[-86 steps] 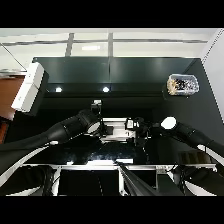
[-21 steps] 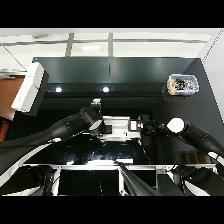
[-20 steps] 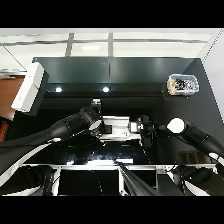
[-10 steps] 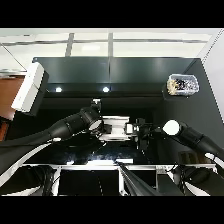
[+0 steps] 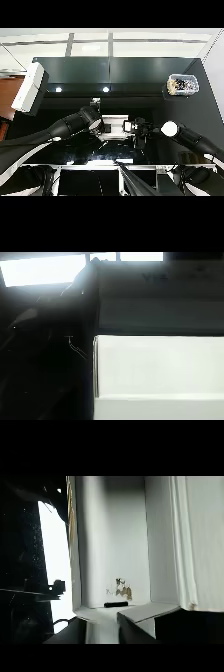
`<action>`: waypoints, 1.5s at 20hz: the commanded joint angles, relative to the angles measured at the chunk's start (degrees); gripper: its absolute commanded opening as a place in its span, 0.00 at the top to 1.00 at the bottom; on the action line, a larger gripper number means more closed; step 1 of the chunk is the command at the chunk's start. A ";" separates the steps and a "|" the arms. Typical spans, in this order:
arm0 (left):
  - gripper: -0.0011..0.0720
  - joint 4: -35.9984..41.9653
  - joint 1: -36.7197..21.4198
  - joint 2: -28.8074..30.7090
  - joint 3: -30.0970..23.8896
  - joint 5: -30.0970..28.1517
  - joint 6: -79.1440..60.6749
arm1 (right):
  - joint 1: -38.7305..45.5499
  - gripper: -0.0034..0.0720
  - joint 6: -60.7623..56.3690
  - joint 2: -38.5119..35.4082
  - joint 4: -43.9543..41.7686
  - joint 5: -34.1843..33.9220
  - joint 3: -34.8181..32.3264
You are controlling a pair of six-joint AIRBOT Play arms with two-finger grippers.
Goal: Fold the box and place the chain.
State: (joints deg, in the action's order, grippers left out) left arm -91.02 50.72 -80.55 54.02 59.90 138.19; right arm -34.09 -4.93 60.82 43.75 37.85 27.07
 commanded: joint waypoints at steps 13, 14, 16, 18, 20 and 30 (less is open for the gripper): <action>0.94 0.17 -0.02 -0.04 -0.02 0.55 -0.24 | 0.85 0.23 -8.39 -0.02 10.69 0.26 0.07; 0.94 0.17 -0.04 -0.04 -0.02 0.55 -0.24 | 1.29 0.23 -8.39 -0.02 11.30 0.57 0.07; 0.95 0.17 -0.02 -0.04 -0.02 0.52 -0.24 | 1.73 0.23 -8.35 0.00 11.37 -0.22 0.07; 0.94 0.17 -0.02 -0.04 -0.02 0.50 -0.24 | 1.60 0.25 -8.28 0.00 10.54 -2.62 0.07; 0.94 0.17 -0.02 -0.04 -0.02 0.39 -0.24 | 1.57 0.25 -7.43 0.02 7.98 -3.69 0.07; 0.94 0.17 -0.04 -0.04 -0.02 0.39 -0.22 | 4.35 0.25 -11.41 -1.38 13.66 1.70 0.07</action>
